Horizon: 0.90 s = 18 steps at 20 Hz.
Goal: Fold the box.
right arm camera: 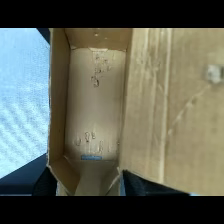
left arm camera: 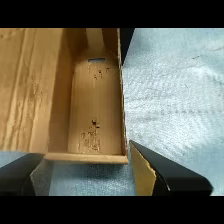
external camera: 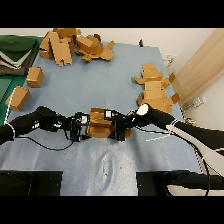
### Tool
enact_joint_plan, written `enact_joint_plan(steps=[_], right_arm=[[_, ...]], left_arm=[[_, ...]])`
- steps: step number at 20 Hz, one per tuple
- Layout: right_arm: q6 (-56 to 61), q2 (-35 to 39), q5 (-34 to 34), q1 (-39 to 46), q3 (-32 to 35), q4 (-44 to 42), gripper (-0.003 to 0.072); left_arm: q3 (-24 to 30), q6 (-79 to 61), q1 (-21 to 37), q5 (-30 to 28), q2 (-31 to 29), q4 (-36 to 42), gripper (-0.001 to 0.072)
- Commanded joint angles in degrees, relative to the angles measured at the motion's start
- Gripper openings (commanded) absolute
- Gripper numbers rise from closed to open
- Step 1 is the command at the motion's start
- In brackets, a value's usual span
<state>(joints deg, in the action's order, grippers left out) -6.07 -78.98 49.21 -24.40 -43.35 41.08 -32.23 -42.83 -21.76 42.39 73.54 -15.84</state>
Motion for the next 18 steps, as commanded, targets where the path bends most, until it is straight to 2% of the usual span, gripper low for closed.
enact_joint_plan(steps=[1,9,10,11,18], right_arm=[[0.1,0.0,-0.2,0.0,0.0,-0.1,0.0508],[0.1,0.0,-0.2,0.0,0.0,-0.1,0.0508],[0.1,0.0,-0.2,0.0,0.0,-0.1,0.0508],[0.1,0.0,-0.2,0.0,0.0,-0.1,0.0509],[0.1,0.0,-0.2,0.0,0.0,-1.0,0.0508]], left_arm=[[-0.1,-0.5,-0.4,-0.3,0.1,0.0,0.0698],[-0.1,0.0,-0.4,-1.8,0.0,1.2,0.0692],[-0.1,0.0,-0.4,-1.8,0.0,1.2,0.0506],[-0.1,0.0,-0.4,-1.8,0.1,1.2,0.0379],[-0.1,0.0,-0.4,-1.4,0.0,1.2,0.0382]])
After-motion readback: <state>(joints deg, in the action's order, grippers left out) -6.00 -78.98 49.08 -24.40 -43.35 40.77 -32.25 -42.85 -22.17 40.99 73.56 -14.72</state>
